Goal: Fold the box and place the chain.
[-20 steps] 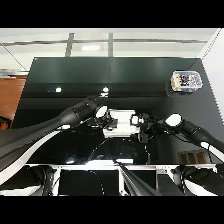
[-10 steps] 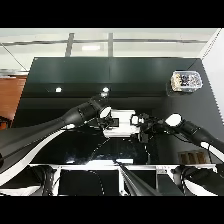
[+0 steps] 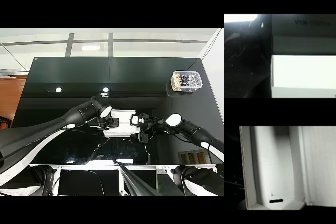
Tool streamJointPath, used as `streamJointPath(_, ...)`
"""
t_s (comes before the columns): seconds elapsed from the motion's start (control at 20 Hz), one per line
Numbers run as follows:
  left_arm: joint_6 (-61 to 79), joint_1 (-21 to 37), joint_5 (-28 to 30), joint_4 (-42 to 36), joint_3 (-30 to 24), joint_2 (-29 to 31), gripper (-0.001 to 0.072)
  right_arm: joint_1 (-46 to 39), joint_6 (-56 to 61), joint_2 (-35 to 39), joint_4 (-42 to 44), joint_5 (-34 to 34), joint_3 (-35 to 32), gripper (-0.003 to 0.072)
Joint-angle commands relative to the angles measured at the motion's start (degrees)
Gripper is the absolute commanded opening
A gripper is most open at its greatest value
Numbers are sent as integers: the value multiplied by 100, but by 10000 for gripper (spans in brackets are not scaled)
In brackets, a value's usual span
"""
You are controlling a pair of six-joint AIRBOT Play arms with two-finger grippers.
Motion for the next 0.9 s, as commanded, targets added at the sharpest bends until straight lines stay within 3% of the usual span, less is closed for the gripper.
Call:
streamJointPath(0.0,-7,2,20,4,17,-4,205,7,-2,-4,0,-2,0,10)
streamJointPath(0.05,-11,2,17,7,17,-4,419,7,-2,-4,0,-2,0,10)
streamJointPath(0.1,-13,2,20,11,17,-4,507,4,-2,-4,0,-2,0,10)
streamJointPath(0.15,-13,2,22,15,15,-4,508,4,-2,-4,0,-2,0,10)
streamJointPath(0.5,-11,2,9,24,15,-81,499,4,-2,-4,0,-2,0,10)
streamJointPath(0.6,-7,2,11,22,15,-81,347,7,-2,-4,0,-2,0,10)
streamJointPath(0.8,-7,0,61,17,15,-81,326,7,-2,-4,0,-2,0,10)
streamJointPath(0.85,-7,2,61,17,15,-81,209,7,-2,-4,0,-2,0,10)
